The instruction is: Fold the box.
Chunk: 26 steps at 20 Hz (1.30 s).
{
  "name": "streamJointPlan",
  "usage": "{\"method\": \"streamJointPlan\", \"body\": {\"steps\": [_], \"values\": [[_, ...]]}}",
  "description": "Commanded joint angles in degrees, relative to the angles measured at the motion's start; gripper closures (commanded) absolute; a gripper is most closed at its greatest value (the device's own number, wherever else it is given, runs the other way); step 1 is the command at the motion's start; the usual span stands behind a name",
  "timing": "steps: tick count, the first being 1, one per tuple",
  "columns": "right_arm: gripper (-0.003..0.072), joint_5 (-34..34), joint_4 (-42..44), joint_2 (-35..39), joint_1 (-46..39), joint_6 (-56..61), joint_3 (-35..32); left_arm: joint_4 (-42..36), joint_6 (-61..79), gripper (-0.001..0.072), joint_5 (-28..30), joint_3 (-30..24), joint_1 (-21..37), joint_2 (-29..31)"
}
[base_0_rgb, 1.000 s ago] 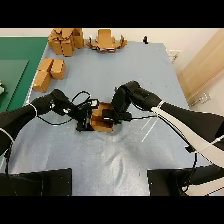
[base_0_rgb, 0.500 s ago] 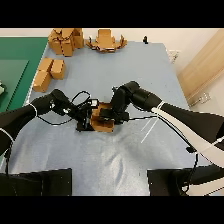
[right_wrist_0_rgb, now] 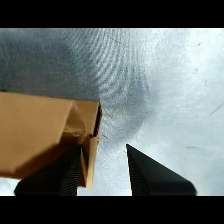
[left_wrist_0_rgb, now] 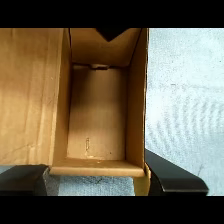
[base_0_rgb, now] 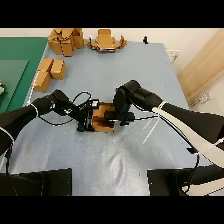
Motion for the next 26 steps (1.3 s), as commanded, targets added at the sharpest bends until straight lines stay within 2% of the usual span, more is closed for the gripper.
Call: {"method": "streamJointPlan", "body": {"steps": [1,4,7,11,12,13,17,26], "values": [[0.0234,3.69,2.84,-1.2,0.11,0.02,0.02,0.09,0.09,0.0692,0.13,0.04,0.02,0.04],[0.0233,5.2,3.78,-3.23,1.22,0.09,0.02,0.11,0.11,0.0691,0.22,0.04,0.02,0.04],[0.0237,3.63,3.93,-5.29,1.84,0.96,0.02,0.11,0.11,0.0691,0.2,0.04,0.02,0.04],[0.043,-2.21,-0.87,-5.73,2.21,4.46,0.5,0.11,0.09,0.0692,0.2,0.04,0.02,0.04],[0.0592,-2.38,-1.68,-5.73,2.32,4.48,0.92,0.09,0.09,0.0691,0.2,0.04,0.02,0.04],[0.0681,-1.86,-1.86,-5.73,2.47,4.48,1.64,0.11,0.09,0.0692,0.2,0.04,0.02,0.04],[0.0683,-1.51,-4.74,-5.75,3.04,5.68,5.01,0.11,0.09,0.0692,0.2,0.04,0.02,0.04],[0.0683,-1.81,-5.4,-8.33,3.48,5.97,6.6,0.09,0.09,0.0691,0.15,0.04,0.02,0.04]]}}
